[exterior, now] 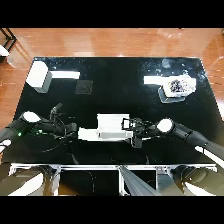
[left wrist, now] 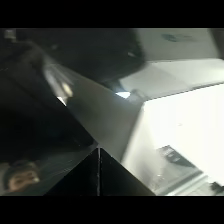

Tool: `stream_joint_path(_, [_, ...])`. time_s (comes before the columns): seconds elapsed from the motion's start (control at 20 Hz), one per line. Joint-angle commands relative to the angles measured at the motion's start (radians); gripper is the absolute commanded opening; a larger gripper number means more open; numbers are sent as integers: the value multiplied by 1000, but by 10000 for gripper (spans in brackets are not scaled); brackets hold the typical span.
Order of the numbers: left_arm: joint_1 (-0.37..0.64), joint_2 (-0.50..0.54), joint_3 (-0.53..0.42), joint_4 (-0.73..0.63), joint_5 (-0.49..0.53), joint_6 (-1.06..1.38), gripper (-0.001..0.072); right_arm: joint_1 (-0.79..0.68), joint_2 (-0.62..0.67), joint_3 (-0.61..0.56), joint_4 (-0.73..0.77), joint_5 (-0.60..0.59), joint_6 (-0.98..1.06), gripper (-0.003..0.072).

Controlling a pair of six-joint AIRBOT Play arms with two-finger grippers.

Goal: Fold the box and place the chain.

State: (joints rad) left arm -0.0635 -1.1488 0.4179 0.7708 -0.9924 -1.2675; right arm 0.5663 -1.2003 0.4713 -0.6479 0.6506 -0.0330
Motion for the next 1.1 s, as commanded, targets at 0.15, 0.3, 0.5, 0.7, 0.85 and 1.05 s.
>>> stream_joint_path(0.15, [-109, -37, -4, -100, 50, 8, 18, 1, 0, 0, 0, 0, 0, 334])
stream_joint_path(0.3, [-108, -36, -4, -99, -6, 18, 23, 1, 0, 0, 0, 0, 0, 335])
stream_joint_path(0.5, [-108, -14, 2, -98, -43, 23, 631, 1, 0, 0, 0, 0, 0, 335])
stream_joint_path(0.7, [-108, 30, 17, -109, -63, 22, 632, 1, 0, 0, 0, 0, 0, 334])
stream_joint_path(0.85, [-109, 60, 21, -166, -64, 23, 632, 1, 0, 0, 0, 0, 0, 335])
stream_joint_path(1.05, [-110, 80, 21, -208, -61, 23, 632, 1, 0, 0, 0, 0, 0, 334])
